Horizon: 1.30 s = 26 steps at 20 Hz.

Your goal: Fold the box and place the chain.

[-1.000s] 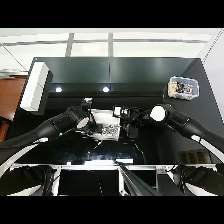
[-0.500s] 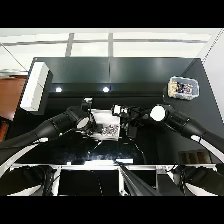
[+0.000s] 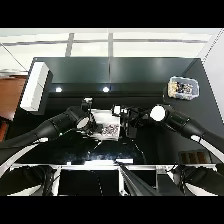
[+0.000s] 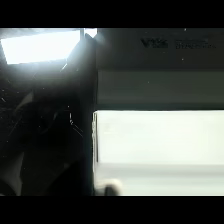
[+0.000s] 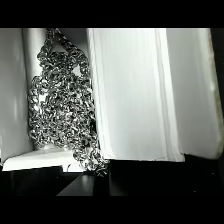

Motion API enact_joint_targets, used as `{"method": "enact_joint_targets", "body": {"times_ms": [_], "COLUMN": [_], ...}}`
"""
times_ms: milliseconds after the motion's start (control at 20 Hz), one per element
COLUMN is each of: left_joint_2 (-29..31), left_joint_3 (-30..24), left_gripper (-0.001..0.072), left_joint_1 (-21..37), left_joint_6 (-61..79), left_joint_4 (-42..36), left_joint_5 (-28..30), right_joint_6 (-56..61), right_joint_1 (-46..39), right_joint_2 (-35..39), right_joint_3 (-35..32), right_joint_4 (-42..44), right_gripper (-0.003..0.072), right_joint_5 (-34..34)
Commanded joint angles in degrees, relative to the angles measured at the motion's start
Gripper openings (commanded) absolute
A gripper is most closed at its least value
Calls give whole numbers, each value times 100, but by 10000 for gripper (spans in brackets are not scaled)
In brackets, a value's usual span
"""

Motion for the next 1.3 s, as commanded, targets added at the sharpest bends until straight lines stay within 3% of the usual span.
{"method": "enact_joint_targets", "body": {"times_ms": [0, 150, 350, 500, 650, 700, 800, 850, 1000, 1250], "left_joint_2": [-4, -4, -4, -4, -4, -4, -4, -4, -4, -4], "left_joint_3": [2, 2, 2, 2, 2, 2, 2, 2, 4, 90], "left_gripper": [31, 32, 32, 31, 31, 31, 32, 32, 32, 26], "left_joint_1": [2, 2, 2, 2, 2, 2, 2, 2, 2, 0], "left_joint_6": [0, 0, -2, -2, -2, -2, 0, -2, -2, -94], "left_joint_4": [0, 0, -2, -7, -20, -22, -22, -31, -50, -66], "left_joint_5": [-2, -2, 0, -2, 0, 4, 4, 4, 59, 275], "right_joint_6": [343, 1060, 1733, 2087, 2205, 2441, 2955, 3060, 3187, 3580], "right_joint_1": [2, 2, 2, 2, 2, 2, 0, -20, -369, -1862], "right_joint_2": [55, 317, 793, 918, 914, 914, 914, 914, 951, 1309], "right_joint_3": [9, 59, 212, 369, 367, 367, 367, 367, 367, 367], "right_joint_4": [-181, -656, -380, 468, 1768, 1888, 1803, 1679, 1506, 1233], "right_gripper": [25, 25, 25, 25, 26, 90, 416, 511, 512, 511], "right_joint_5": [133, 553, 1379, 1657, 1318, 1062, 595, 577, 1185, 2398]}}
